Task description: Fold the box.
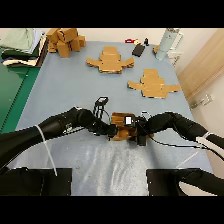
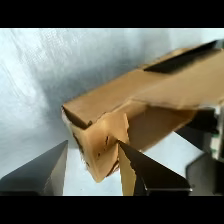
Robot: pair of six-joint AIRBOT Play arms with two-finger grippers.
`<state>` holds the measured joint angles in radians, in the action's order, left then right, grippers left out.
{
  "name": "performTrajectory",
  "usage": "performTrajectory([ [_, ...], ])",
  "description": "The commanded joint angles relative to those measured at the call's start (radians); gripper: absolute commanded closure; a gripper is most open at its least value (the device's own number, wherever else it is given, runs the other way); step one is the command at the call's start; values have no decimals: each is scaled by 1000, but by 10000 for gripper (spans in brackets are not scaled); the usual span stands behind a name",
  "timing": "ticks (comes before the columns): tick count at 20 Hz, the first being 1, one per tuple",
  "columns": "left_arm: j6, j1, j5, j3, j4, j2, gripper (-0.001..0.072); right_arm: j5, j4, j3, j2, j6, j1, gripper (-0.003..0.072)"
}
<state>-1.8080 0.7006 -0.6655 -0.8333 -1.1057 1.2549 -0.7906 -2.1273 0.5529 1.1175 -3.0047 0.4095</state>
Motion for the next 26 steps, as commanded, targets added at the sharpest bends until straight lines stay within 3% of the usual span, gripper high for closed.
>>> performTrajectory([
  [1, -242, 48, -106, -97, -257, 44, 228, 0, 0, 0, 1, 0, 0, 215],
  [9, -412, 144, -321, -285, -359, 201, 228, 0, 0, 0, 1, 0, 0, 215],
  [14, -441, 166, -392, -405, -360, 311, 228, 0, 0, 0, 1, 0, 0, 215],
  [18, -471, 163, -396, -412, -357, 323, 240, 0, 0, 0, 1, 0, 0, 215],
  [19, -471, 162, -396, -412, -358, 323, 371, 0, 0, 0, 1, 0, 0, 215],
  [20, -471, 162, -392, -412, -358, 323, 583, 0, 0, 0, 1, 0, 0, 215],
  [21, -471, 162, -384, -412, -357, 323, 669, 0, 0, 0, 1, 0, 0, 215],
  [26, -495, 166, -405, -412, -356, 329, 696, 0, 0, 0, 1, 0, 0, 216],
])
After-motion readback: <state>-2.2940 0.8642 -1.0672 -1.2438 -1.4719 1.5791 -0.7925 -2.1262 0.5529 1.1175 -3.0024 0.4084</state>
